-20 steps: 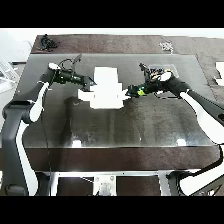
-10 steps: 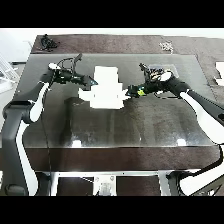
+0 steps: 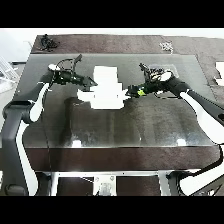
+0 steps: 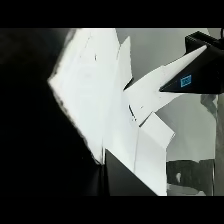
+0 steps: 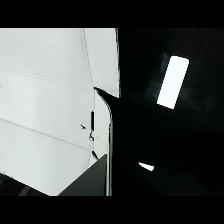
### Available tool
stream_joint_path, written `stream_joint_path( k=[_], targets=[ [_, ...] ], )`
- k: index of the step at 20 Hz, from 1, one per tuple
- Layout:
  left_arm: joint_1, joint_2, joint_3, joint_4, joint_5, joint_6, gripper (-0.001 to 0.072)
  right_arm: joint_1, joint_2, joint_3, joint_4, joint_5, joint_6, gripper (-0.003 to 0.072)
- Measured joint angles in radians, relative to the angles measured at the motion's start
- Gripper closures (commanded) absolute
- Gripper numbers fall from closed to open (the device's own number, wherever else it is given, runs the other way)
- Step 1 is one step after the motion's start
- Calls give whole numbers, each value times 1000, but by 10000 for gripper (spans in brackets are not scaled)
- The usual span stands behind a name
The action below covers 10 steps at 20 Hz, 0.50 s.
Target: Fold the box and place the chain.
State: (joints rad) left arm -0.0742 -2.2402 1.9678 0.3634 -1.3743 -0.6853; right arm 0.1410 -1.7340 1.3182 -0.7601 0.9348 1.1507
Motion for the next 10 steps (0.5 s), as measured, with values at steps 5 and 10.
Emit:
stream_joint_path(
  k=[5, 10],
  targets=[
    [-10, 0, -1, -7, -28, 95, 694, -4, 0, 0, 2, -8, 0, 301],
    [-7, 0, -1, -82, -92, 342, 696, -73, 16, 11, 32, -23, -4, 301]
  ],
)
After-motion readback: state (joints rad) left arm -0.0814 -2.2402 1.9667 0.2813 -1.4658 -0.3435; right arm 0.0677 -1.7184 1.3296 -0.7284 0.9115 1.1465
